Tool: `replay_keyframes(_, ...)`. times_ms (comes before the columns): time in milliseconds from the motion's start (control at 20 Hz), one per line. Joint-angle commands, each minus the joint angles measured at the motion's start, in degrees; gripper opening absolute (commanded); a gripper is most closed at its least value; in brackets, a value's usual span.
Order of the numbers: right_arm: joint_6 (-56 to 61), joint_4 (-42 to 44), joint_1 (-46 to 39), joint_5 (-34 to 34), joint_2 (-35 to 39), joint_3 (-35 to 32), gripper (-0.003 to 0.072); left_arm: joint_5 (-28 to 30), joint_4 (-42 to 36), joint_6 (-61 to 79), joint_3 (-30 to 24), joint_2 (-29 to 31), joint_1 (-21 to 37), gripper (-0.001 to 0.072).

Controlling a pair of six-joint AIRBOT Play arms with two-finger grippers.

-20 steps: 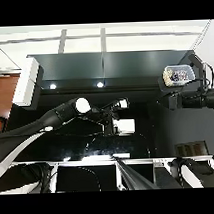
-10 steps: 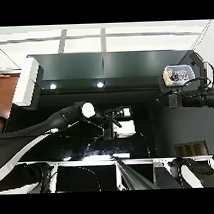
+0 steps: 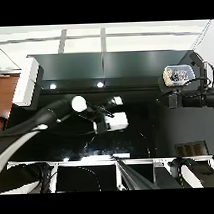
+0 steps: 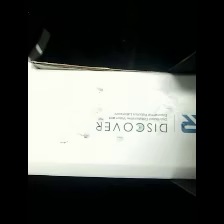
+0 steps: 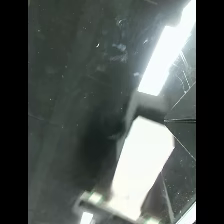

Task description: Fold the box and place the chain.

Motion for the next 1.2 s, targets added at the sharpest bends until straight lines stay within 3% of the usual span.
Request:
replay_keyframes(0,0.02,0.02,-0.04,-0.07,0.02,-0.04,0.001,-13.42,9.14,-12.98,-1.22,7.74,10.99,0.0288)
replay_keyframes(100,0.0,0.02,-0.04,-1.14,0.02,-0.04,0.001,-20.28,9.44,-14.75,-3.45,13.22,20.13,0.0288)
replay_keyframes(200,0.04,0.26,-0.04,-3.63,0.02,-0.04,0.0011,-23.28,9.64,-14.93,-7.98,19.67,30.03,0.0288)
replay_keyframes(400,0.04,0.39,-0.04,-3.91,0.02,-0.04,0.001,-23.37,17.7,-14.23,-20.15,32.5,54.07,0.0288)
replay_keyframes(550,0.02,0.33,-0.04,-4.02,0.02,-0.04,0.0011,-19.17,16.55,-13.97,-23.28,35.8,68.81,0.0288)
replay_keyframes(800,0.04,0.37,-0.02,-3.74,0.02,-0.04,0.0011,-15.74,20.48,-13.42,-21.22,33.99,77.96,0.0288)
replay_keyframes(1150,0.11,0.39,-0.02,-3.15,0.02,-0.04,0.0011,-13.51,20.09,-13.42,-11.28,20.94,81.24,0.0288)
